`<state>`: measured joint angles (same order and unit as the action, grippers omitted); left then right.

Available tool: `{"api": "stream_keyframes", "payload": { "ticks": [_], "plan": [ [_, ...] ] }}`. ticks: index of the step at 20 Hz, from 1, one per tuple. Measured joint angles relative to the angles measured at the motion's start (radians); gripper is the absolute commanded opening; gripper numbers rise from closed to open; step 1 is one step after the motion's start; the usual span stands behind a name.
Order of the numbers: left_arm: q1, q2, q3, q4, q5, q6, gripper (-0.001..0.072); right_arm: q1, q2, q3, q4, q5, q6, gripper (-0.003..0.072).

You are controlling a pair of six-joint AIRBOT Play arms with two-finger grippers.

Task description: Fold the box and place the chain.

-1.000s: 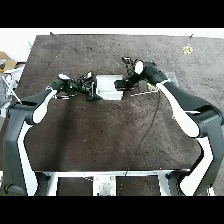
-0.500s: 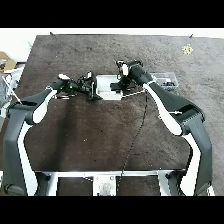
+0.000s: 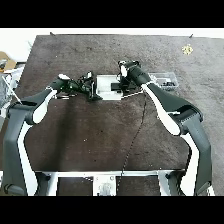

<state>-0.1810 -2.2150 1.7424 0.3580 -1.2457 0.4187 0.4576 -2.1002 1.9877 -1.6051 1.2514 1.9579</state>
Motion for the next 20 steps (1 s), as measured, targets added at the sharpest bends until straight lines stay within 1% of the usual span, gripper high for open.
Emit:
{"api": "stream_keyframes", "payload": {
  "ticks": [2,3,6,7,9,13,14,15,16,20],
  "plan": [
    [0.0,0.0,0.0,0.0,0.0,0.0,0.0462,0.001,-0.005,0.0,-0.001,-0.002,0.013,0.0205],
    [0.0,0.0,0.0,0.0,0.0,0.0,0.0462,0.002,-0.007,0.0,-0.002,-0.003,0.018,0.0137],
    [0.0,0.0,0.0,0.0,0.001,0.0,0.0462,0.004,-0.01,0.0,-0.006,-0.003,0.032,0.0137],
    [0.0,0.0,0.0,0.0,0.001,0.0,0.0462,0.004,-0.011,0.0,-0.007,-0.003,0.034,0.0033],
    [0.0,0.0,0.0,0.0,0.001,-0.001,0.0461,0.003,-0.012,0.0,-0.011,-0.003,0.048,0.002],
    [0.0,0.0,0.0,0.0,0.0,-0.001,0.0461,0.005,-0.013,0.0,-0.018,-0.003,0.049,0.0028],
    [0.0,0.0,0.0,0.0,0.0,-0.001,0.0462,0.005,-0.013,0.0,-0.019,-0.003,0.05,0.0172],
    [0.0,0.0,0.0,0.0,0.0,0.0,0.0462,0.005,-0.013,0.0,-0.027,-0.002,0.047,0.046],
    [0.0,0.0,0.0,0.0,0.0,0.0,0.0462,0.004,-0.013,0.0,-0.039,0.009,0.046,0.0489],
    [0.002,0.0,0.0,0.0,0.001,0.0,0.0462,0.003,-0.006,0.0,-0.032,-0.002,0.032,0.0491]
  ]
}}
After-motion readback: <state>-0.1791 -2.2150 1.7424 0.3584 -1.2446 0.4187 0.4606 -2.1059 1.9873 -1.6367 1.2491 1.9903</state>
